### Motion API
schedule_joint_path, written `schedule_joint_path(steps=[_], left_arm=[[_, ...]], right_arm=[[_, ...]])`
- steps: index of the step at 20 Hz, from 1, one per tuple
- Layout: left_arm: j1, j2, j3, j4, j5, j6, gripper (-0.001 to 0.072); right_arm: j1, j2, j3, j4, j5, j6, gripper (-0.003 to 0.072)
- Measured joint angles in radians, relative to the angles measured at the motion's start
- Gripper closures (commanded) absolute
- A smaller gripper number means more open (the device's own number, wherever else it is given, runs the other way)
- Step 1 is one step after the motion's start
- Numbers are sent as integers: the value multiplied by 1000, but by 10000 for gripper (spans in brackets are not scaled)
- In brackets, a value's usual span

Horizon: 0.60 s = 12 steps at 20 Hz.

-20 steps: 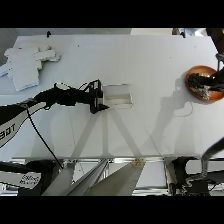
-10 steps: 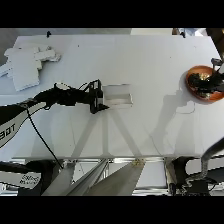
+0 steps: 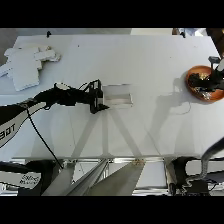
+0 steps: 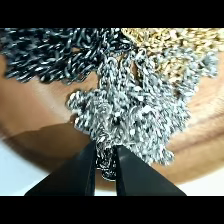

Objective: Fold the box and place the chain.

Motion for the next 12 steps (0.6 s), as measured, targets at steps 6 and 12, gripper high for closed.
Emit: schedule_joint_path(steps=[6, 12], left_arm=[[0, 0, 0, 0, 0, 0, 186], [0, 0, 0, 0, 0, 0, 186]], right_arm=[[72, 172, 0, 19, 86, -4, 668], [224, 300, 0, 61, 212, -16, 668]])
